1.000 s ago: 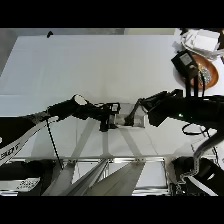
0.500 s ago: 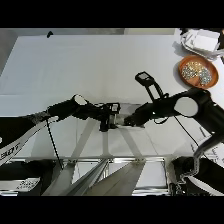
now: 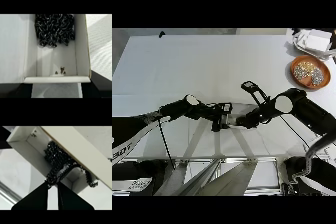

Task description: Fold the box and place the chain.

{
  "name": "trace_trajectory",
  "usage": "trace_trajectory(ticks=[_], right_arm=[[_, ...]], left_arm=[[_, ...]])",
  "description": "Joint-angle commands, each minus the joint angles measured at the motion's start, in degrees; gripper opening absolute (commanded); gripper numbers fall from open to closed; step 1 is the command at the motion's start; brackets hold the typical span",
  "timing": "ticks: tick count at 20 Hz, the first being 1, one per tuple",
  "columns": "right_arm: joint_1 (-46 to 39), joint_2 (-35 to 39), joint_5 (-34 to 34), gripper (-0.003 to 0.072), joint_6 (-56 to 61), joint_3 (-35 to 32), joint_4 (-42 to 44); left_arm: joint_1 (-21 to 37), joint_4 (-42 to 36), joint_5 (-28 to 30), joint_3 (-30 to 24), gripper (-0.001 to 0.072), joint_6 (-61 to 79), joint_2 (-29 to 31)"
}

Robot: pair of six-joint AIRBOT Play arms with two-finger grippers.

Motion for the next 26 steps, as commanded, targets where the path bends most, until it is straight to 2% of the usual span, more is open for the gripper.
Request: trace_trajectory(ticks=[1,4,7,10,13,15,17,21,26], right_arm=[[0.0,5.01,0.85,0.0207,-1.88,0.09,-0.85],[-1.55,13.03,1.88,0.035,-1.66,0.09,-4.68],[-8.09,18.18,1.97,0.0349,-1.9,0.09,-5.35],[-17.88,18.27,3.54,0.0343,-1.97,0.07,-10.6],[-27.21,13.35,5.29,0.0343,-6.82,-0.11,-13.9],[-30.01,8.35,2.4,0.0343,-7.3,-0.5,-13.22],[-29.24,2.73,-1.38,0.0343,-11.08,-0.5,-11.56],[-26.29,-6.82,-3.21,0.0341,-21.68,-0.5,-11.17],[-24.61,-12.61,-3.87,0.034,-25.68,-0.5,-11.3]], left_arm=[[0.04,0.0,0.02,0.04,0.0332,0.0,0.02],[0.02,0.02,0.0,0.04,0.0332,0.0,0.02],[0.02,0.02,0.0,0.04,0.0332,0.0,0.02],[0.04,0.02,0.02,0.04,0.0332,0.02,0.02],[0.04,0.02,0.02,0.04,0.0332,0.0,0.02],[0.02,0.0,0.0,0.04,0.0332,0.0,0.02],[0.04,0.02,0.0,0.04,0.0332,0.02,0.02],[0.04,0.02,0.02,0.04,0.0332,0.02,0.02],[0.04,0.02,0.0,0.04,0.0332,0.02,0.02]])
